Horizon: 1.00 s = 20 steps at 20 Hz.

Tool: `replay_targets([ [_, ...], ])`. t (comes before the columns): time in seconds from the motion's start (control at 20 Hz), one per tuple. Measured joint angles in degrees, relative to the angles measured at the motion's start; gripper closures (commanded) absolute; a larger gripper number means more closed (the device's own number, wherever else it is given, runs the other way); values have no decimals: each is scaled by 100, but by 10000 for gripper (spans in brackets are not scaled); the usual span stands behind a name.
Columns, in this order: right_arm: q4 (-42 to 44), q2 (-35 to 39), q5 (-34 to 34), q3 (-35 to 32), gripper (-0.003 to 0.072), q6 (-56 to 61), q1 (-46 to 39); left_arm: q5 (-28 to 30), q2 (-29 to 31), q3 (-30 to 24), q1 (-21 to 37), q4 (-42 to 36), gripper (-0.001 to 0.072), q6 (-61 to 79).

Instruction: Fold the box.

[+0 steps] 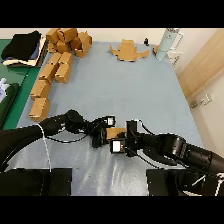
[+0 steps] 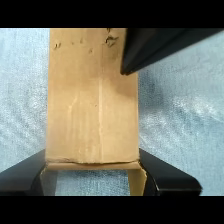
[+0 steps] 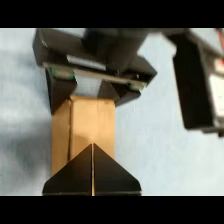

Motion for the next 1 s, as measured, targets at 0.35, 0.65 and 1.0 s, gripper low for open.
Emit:
replay_targets([
  [0.35,144,-269,-109,-11,679,15,-31,2,0,2,0,2,234,-2],
  [0.65,223,-361,-140,-9,679,17,-31,2,0,2,2,0,234,-2],
  [1.0,-330,175,-791,308,680,1198,-219,4,0,2,2,0,234,-2],
])
